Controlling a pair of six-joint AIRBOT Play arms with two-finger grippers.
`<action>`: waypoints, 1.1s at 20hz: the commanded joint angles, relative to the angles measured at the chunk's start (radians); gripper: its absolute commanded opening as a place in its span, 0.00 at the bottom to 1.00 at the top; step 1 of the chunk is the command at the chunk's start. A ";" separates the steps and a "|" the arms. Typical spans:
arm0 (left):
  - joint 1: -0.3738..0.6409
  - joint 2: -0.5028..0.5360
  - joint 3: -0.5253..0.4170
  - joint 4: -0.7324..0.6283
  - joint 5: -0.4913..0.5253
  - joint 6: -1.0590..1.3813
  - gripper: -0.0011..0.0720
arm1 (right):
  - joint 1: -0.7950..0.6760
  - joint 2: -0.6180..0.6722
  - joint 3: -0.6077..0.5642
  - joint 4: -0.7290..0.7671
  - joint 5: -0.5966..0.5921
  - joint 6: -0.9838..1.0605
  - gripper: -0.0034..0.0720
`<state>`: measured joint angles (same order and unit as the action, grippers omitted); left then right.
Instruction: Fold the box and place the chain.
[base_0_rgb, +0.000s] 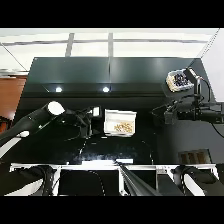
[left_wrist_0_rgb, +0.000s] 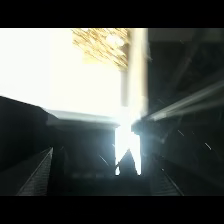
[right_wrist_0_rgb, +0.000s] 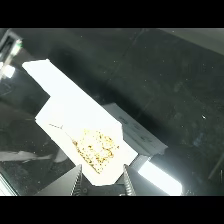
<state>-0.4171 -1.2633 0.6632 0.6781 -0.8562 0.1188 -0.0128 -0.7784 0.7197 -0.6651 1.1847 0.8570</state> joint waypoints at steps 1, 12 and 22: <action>-0.005 -0.091 0.040 -0.104 -0.022 0.079 0.98 | 0.000 0.001 0.000 0.000 0.000 0.000 0.47; -0.015 -0.110 0.058 -0.061 -0.017 0.084 0.98 | 0.000 0.001 0.000 0.000 0.000 0.000 0.47; -0.039 -0.114 0.058 -0.057 -0.029 0.090 0.98 | 0.000 0.001 0.000 0.000 0.001 0.000 0.47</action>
<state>-0.4534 -1.3762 0.7212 0.6163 -0.8749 0.2073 -0.0128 -0.7784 0.7197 -0.6655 1.1851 0.8566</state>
